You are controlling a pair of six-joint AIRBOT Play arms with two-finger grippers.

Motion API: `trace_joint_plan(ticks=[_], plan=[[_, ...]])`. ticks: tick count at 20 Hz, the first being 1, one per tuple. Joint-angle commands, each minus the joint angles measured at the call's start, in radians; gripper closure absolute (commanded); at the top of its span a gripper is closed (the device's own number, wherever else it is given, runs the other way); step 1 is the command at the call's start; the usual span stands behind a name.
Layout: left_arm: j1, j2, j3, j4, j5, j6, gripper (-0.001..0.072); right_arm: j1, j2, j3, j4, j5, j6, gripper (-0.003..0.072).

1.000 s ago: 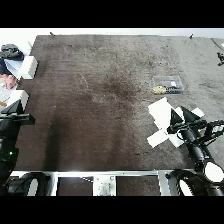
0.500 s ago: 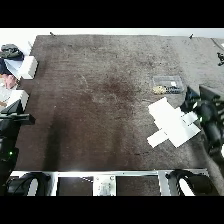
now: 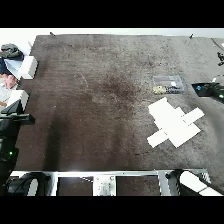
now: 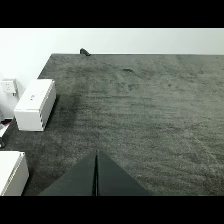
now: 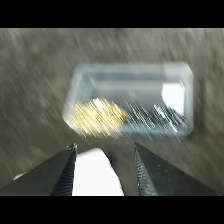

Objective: Fold the box and place the chain.

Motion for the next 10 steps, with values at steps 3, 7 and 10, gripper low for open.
trace_joint_plan(ticks=[3,7,10], plan=[[0.001,0.001,0.000,0.000,0.000,0.000,0.0697,-0.134,-0.292,0.356,-0.431,0.344,0.179,0.0265],[0.001,0.001,0.000,0.000,0.000,0.000,0.0697,-0.133,-0.513,0.620,-0.531,0.465,0.180,0.0267],[0.001,0.001,0.000,0.000,0.000,0.000,0.0697,-0.133,-0.673,0.778,-0.498,0.528,0.173,0.0303]])
